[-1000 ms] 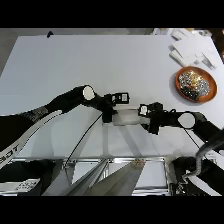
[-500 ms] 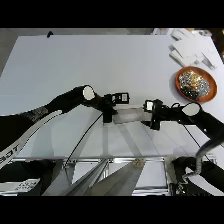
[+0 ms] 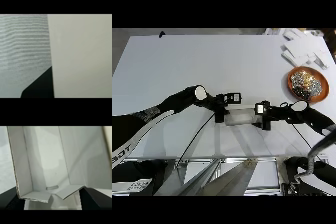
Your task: Fold the box and place the chain.
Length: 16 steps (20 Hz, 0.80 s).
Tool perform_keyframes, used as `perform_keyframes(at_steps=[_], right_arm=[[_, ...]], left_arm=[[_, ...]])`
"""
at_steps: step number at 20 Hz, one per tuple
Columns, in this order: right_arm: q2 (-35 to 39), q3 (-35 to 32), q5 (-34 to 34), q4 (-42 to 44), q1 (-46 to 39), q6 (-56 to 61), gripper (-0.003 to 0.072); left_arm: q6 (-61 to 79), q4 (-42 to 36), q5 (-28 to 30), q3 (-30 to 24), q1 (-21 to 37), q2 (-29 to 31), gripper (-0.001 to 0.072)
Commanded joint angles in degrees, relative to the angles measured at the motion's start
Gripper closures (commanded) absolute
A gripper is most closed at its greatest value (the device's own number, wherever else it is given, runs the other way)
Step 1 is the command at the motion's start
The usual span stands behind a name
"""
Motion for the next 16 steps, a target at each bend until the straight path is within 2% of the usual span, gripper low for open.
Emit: perform_keyframes(at_steps=[1,5,6,12,16], right_arm=[[-1.3,0.2,2.5,1.1,0.1,-0.8,0.0043],[-1.9,0.2,4.2,0.8,0.1,1.0,0.0055],[-2.3,0.2,4.2,0.8,0.1,1.1,0.0114],[-4.2,0.2,2.2,2.3,1.4,0.9,0.0120],[-4.4,0.2,1.9,1.8,1.4,1.4,0.0173]], left_arm=[[0.0,0.0,0.0,0.0,0.0,0.0,0.0699],[0.0,0.0,0.0,0.0,0.0,0.0,0.0699],[0.0,0.0,0.0,0.0,0.0,0.0,0.0699],[0.0,0.0,0.0,0.0,0.0,0.0,0.0699],[0.0,0.0,0.0,0.0,0.0,0.0,0.0699]])
